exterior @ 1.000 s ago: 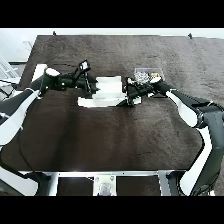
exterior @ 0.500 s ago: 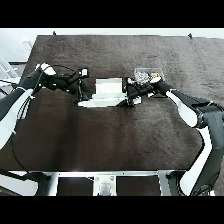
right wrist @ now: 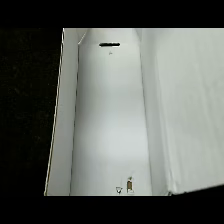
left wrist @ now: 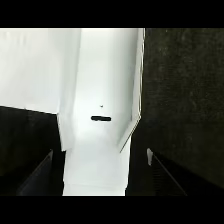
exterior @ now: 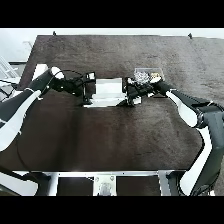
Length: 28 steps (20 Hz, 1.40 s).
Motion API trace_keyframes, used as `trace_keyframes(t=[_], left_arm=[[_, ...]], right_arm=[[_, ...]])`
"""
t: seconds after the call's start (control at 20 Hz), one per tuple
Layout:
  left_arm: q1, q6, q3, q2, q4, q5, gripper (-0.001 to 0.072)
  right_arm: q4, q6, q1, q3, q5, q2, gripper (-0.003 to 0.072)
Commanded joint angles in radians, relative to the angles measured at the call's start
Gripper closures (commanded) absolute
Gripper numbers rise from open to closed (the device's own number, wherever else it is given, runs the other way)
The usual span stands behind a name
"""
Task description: Fold the box and place the chain.
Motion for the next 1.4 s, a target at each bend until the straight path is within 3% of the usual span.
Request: trace_keyframes(t=[0.0,0.25,0.65,0.75,1.15,1.2,1.25,1.35], left_arm=[[-0.005,0.035,0.000,-0.023,0.003,-0.034,0.0045],[-0.010,0.055,0.000,-0.024,0.001,0.065,0.0045],[-0.012,0.083,0.000,-0.064,-0.006,0.060,0.0046],[-0.012,0.094,0.000,-0.068,-0.013,0.069,0.0127],[-0.012,0.139,0.000,-0.080,-0.069,0.103,0.0135],[-0.012,0.139,0.000,-0.087,-0.068,0.103,0.0176],[-0.012,0.140,0.000,-0.092,-0.067,0.099,0.0375],[-0.012,0.141,0.000,-0.099,-0.073,0.103,0.0391]], right_arm=[[0.000,0.000,0.000,0.000,0.000,0.000,0.0099],[0.000,0.000,0.000,0.000,0.000,0.000,0.0100],[0.000,0.000,0.000,0.000,0.000,0.000,0.0099],[0.000,0.000,0.000,0.000,0.000,0.000,0.0100],[0.000,0.000,0.000,0.000,0.000,0.000,0.0100],[0.000,0.000,0.000,0.000,0.000,0.000,0.0100],[0.000,0.000,0.000,0.000,0.000,0.000,0.0100],[0.000,0.000,0.000,0.000,0.000,0.000,0.0100]])
